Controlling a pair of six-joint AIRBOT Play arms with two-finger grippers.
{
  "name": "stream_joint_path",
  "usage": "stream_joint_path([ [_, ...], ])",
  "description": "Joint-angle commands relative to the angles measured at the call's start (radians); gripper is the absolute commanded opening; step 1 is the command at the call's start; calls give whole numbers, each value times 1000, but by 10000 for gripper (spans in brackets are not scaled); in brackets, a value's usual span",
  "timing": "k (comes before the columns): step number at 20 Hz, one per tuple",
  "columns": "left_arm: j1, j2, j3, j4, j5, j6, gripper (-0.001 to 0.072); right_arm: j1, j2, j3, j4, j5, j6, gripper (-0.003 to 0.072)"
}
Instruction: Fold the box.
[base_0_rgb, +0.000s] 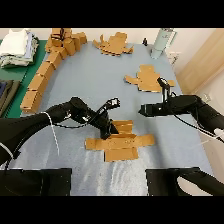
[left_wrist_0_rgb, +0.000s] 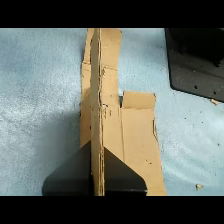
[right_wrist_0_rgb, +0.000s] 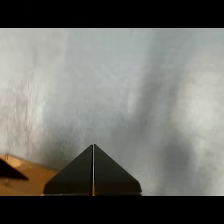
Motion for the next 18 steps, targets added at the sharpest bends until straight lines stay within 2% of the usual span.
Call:
stream_joint_path([
  [1,-1,-1,0,0,-1,-3,12,1,56,1,-67,-196,21,2],
  [4,-1,-1,0,0,-1,-3,12,58,172,1,-251,-315,178,2],
  [6,-1,-1,0,0,-1,-3,12,157,253,-4,-309,-360,222,2],
  [9,-1,-1,0,0,-1,-3,12,409,343,-66,-402,-346,227,2],
  [13,-1,-1,0,0,-1,-3,12,842,367,-216,-590,-233,209,5],
  [14,-1,-1,0,0,-1,-3,12,929,365,-245,-638,-209,209,56],
  [15,-1,-1,0,0,-1,-3,12,1000,360,-267,-680,-185,210,297],
  [16,-1,-1,0,0,-1,-3,12,1047,353,-279,-710,-162,210,482],
  [17,-1,-1,0,0,-1,-3,12,1078,344,-288,-728,-140,210,528],
  [18,-1,-1,0,0,0,-3,12,1091,330,-291,-760,-125,210,529],
])
